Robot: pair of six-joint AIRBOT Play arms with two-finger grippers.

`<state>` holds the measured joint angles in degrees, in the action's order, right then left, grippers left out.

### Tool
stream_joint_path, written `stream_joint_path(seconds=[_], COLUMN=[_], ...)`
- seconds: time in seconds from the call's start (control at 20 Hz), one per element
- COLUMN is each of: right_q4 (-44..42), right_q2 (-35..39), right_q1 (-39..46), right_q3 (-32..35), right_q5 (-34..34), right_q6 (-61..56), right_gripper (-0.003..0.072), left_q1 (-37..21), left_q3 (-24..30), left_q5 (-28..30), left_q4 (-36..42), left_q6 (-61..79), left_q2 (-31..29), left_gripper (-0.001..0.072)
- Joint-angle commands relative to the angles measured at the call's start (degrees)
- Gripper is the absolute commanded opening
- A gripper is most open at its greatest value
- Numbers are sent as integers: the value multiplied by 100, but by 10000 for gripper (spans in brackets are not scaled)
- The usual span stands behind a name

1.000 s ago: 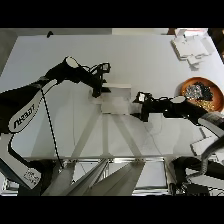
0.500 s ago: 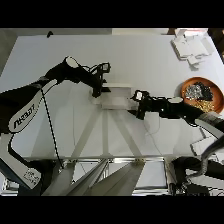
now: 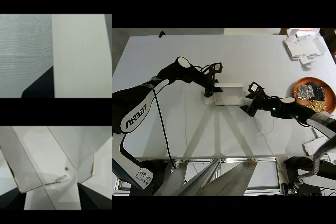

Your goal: Fold the box and place the chain.

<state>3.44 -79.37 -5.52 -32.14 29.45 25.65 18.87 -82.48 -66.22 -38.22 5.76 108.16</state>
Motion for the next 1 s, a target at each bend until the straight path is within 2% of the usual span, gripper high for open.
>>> stream_joint_path(seconds=[0.0, 0.4, 0.75, 0.95], right_q4=[-22, 0, 153, 396], right_q2=[-4, -4, -9, -275], right_q1=[-7, -7, 20, 376], right_q3=[-2, -94, -234, -487], right_q5=[-22, -48, 179, 675], right_q6=[-422, -557, 391, 442], right_gripper=[696, 696, 696, 696], left_q1=[2, 2, 2, 2], left_q3=[2, 2, 2, 2], left_q5=[-4, -4, -4, -4], left_q4=[0, 0, 0, 0], left_q6=[2, 0, 2, 2], left_q2=[4, 4, 4, 4], left_gripper=[18, 18, 18, 18])
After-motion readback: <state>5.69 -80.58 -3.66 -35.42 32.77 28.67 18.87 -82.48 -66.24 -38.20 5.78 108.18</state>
